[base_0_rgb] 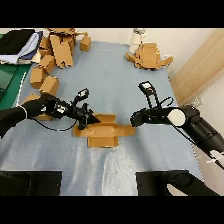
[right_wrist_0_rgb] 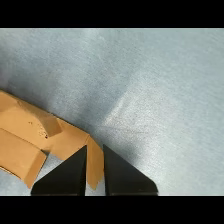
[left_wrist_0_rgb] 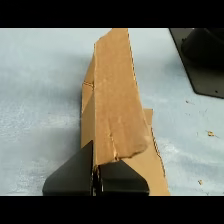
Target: Fold the box.
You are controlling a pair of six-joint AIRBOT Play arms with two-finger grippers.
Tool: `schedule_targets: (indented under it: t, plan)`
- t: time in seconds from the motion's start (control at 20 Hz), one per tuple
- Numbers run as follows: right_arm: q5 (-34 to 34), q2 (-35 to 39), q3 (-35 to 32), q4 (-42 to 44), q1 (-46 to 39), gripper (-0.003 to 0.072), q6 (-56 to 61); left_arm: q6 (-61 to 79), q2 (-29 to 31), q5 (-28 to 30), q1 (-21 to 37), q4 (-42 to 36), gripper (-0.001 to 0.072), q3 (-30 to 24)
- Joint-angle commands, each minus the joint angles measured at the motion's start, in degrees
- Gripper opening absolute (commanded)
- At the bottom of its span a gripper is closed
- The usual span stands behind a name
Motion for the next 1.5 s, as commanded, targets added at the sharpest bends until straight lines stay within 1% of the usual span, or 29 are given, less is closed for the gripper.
schedule_targets:
  t: [0.0,0.2,0.4,0.7,0.85,0.95,1.0,1.15,1.35,1.4,1.45]
  plan:
    - [-0.1,0.0,0.0,0.0,0.0,0.0152,0.0,-0.4,0.6,3.4,-2.0,3.1,0.0012,0.1]
    - [0.0,0.0,0.0,0.0,0.0,0.0152,0.0,-1.1,0.9,5.1,-1.8,2.9,0.0012,0.1]
    - [0.2,0.0,0.0,0.0,0.0,0.0152,0.0,-1.4,0.9,5.2,-1.2,2.9,0.0012,0.1]
    - [1.5,0.2,-0.1,-0.2,0.1,0.0152,0.0,-1.7,0.9,4.7,0.3,3.1,0.0012,0.0]
    - [1.5,0.6,-0.9,-0.2,0.1,0.0152,0.0,-1.7,1.0,2.8,0.4,5.2,0.0012,0.0]
    - [1.3,0.6,-1.0,-0.2,1.6,0.0152,0.0,-1.8,1.0,2.7,0.4,5.2,0.0012,0.0]
    - [1.3,0.6,-1.0,-0.5,2.9,0.0152,0.0,-1.8,1.0,2.6,0.4,5.2,0.0012,0.0]
    - [3.0,0.5,-1.0,-5.4,9.0,0.0151,0.0,-3.1,1.0,2.2,0.4,5.6,0.0012,0.0]
    - [8.0,0.3,-1.1,-14.6,22.7,0.015,4.2,-4.4,1.0,2.2,0.4,6.4,0.0013,0.0]
    - [8.1,0.3,-1.5,-15.2,26.2,0.0151,4.1,-4.4,1.0,2.2,0.4,6.4,0.0013,0.0]
    - [7.8,0.3,-2.0,-15.1,29.2,0.0172,4.1,-4.4,1.0,2.2,0.4,6.4,0.0013,0.0]
